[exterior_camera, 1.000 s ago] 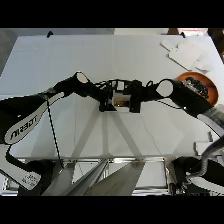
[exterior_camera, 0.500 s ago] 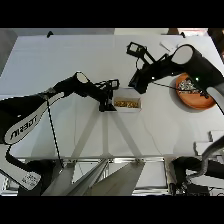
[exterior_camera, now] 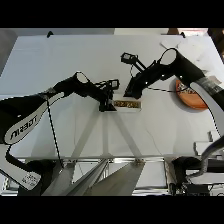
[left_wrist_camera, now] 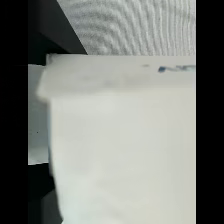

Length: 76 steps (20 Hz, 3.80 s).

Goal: Fold the box and place the chain.

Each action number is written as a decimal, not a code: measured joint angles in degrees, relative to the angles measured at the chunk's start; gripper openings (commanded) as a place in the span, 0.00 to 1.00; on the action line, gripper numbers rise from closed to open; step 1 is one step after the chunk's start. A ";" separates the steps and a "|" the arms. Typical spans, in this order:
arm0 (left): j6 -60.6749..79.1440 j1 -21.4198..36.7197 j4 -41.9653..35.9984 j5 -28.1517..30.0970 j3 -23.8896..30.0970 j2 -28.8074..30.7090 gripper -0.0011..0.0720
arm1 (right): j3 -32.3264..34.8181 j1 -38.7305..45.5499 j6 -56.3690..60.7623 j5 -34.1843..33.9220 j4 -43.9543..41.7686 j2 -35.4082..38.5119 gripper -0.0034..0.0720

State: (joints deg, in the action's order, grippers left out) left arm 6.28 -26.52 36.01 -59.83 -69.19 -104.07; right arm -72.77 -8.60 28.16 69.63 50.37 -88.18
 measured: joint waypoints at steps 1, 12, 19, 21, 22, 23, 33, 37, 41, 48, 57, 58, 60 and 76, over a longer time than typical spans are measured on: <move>0.00 0.00 -0.02 0.00 0.00 0.00 0.47 | 1.66 -0.44 -1.77 -1.29 -0.02 0.81 0.46; 0.02 0.00 0.00 0.00 0.00 0.00 0.47 | 13.22 -2.69 -13.66 -15.28 1.88 8.00 0.49; -0.02 0.00 -0.02 0.00 0.00 0.00 0.47 | 15.52 -2.78 -12.00 -17.77 5.38 8.37 0.43; -0.02 0.00 -0.02 0.00 0.00 0.00 0.47 | 16.17 -3.17 -11.96 -18.05 5.97 8.39 0.54; -0.02 0.00 -0.02 0.02 0.00 0.00 0.47 | 16.44 -3.54 -11.93 -17.97 6.32 8.41 0.54; 0.00 0.00 -0.02 0.02 0.00 0.00 0.47 | 16.61 -3.98 -11.91 -17.99 6.73 8.41 0.54; 0.07 0.00 0.00 0.00 0.00 0.00 0.47 | 17.09 -6.73 -11.50 -17.86 9.07 12.72 0.50; 0.02 0.00 0.00 0.00 0.00 0.00 0.47 | 17.09 -6.36 -5.03 -16.83 8.02 18.08 0.15; 0.00 0.00 0.00 0.00 0.00 0.00 0.47 | 17.16 -4.33 5.35 -16.72 0.87 17.33 0.06; 0.00 0.00 -0.02 0.00 0.00 0.00 0.47 | 20.37 -3.61 12.68 -17.73 -15.85 8.72 0.06; -0.02 0.00 -0.04 0.02 0.00 0.00 0.47 | 23.63 -4.15 16.02 -21.64 -18.14 6.25 0.06; -0.07 0.00 -0.09 0.02 0.00 0.00 0.47 | 23.69 -4.15 16.06 -21.79 -18.21 6.64 0.06; -0.04 0.00 -0.07 0.00 0.00 0.00 0.47 | 23.78 -4.11 16.33 -22.12 -18.29 8.37 0.06; 0.13 0.00 0.07 0.00 0.00 0.00 0.47 | 23.82 -4.13 20.68 -22.91 -18.67 3.98 0.06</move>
State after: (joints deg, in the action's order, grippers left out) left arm 6.42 -26.52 36.07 -59.83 -69.19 -104.07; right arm -48.95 -12.73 48.84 46.72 31.70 -84.20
